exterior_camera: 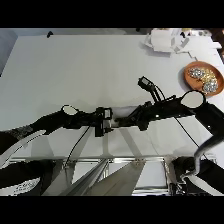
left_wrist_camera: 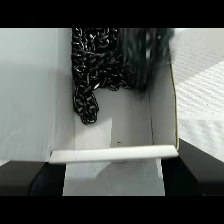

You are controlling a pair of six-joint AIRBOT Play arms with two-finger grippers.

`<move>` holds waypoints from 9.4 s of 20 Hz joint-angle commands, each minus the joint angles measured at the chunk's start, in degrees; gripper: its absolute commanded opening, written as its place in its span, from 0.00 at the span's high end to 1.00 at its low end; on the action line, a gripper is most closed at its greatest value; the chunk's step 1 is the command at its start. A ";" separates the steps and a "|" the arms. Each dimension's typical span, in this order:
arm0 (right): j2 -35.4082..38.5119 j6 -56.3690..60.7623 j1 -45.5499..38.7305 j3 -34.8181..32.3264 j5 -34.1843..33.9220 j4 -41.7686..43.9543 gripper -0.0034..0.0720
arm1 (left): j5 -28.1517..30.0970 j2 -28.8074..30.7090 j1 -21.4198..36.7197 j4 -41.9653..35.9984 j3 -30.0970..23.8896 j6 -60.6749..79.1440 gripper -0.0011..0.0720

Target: Fold the box and place the chain.

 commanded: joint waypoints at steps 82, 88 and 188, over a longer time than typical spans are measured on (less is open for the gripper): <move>-4.68 -21.44 15.04 2.95 -5.90 -26.10 0.61 | 0.00 0.02 0.00 0.00 0.04 0.00 0.80; -5.53 -21.40 15.04 2.78 -7.39 -26.08 0.61 | 0.00 0.02 0.00 0.00 0.04 -0.02 0.80; 9.42 -14.05 15.04 -11.28 -28.11 -39.60 0.83 | 0.02 0.02 0.00 0.00 0.04 0.00 0.80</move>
